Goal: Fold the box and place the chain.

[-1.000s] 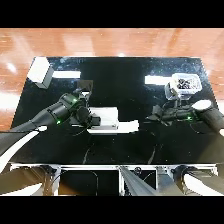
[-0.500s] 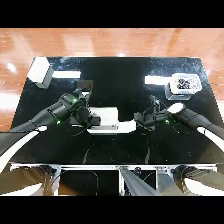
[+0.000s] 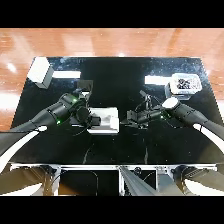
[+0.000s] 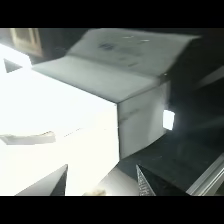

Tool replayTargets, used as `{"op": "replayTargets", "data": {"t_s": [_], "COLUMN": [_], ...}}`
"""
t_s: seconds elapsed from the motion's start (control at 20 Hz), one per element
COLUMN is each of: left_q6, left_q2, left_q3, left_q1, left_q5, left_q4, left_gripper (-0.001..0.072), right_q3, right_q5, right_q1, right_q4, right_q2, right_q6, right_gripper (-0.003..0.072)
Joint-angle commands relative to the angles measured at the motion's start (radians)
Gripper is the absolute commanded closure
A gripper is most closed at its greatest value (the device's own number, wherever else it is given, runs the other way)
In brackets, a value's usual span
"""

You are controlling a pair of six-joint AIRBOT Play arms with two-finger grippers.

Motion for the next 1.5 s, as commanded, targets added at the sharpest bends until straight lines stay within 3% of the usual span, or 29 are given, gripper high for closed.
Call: {"op": "replayTargets", "data": {"t_s": [0.0,0.3,0.5,0.75,1.0,1.25,1.45], "left_q6": [0.000,0.000,0.000,0.004,0.004,0.004,0.004], "left_q2": [-0.001,-0.001,-0.001,-0.001,-0.001,-0.001,-0.001], "left_q3": [0.000,0.000,0.000,0.000,0.000,0.000,0.000], "left_q1": [0.000,0.000,0.000,0.000,0.000,0.000,0.000], "left_q5": [0.005,0.005,0.005,0.004,0.002,-0.006,-0.007], "left_q4": [-0.005,-0.005,-0.004,-0.004,0.000,0.003,0.005], "left_gripper": [0.0693,0.0693,0.0693,0.0693,0.0693,0.0693,0.0693], "right_q3": [0.019,0.026,0.079,0.190,0.243,0.320,0.383], "right_q5": [0.056,0.048,-0.064,-0.148,-0.168,-0.064,0.047], "right_q1": [0.004,0.026,0.119,0.260,0.387,0.459,0.484], "right_q4": [0.005,0.013,-0.008,-0.376,-0.643,-0.868,-0.954], "right_q2": [0.000,-0.001,-0.002,-0.002,-0.006,-0.029,-0.081], "right_q6": [-0.014,-0.012,0.090,0.513,0.804,0.977,1.004], "right_gripper": [0.0162,0.0163,0.0163,0.0164,0.0164,0.0165,0.0165]}}
